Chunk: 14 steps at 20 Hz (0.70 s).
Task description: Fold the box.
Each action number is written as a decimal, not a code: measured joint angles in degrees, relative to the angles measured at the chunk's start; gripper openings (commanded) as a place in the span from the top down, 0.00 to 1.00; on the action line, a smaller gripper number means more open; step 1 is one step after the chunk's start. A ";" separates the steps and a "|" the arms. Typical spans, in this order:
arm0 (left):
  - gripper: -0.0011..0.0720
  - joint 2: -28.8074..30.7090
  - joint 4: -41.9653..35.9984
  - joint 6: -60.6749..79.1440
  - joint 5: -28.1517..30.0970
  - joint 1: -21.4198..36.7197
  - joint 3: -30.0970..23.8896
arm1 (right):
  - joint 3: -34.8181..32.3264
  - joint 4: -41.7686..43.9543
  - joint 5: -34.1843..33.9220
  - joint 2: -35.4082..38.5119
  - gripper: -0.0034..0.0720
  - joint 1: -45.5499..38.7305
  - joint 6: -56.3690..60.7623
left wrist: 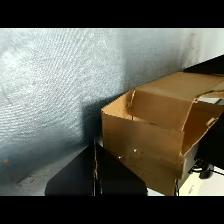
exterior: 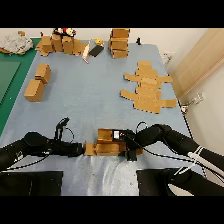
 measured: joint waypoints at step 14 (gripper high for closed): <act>0.64 2.64 -2.05 1.51 -1.99 -0.50 2.99 | 0.00 0.02 0.02 0.00 0.30 0.00 0.00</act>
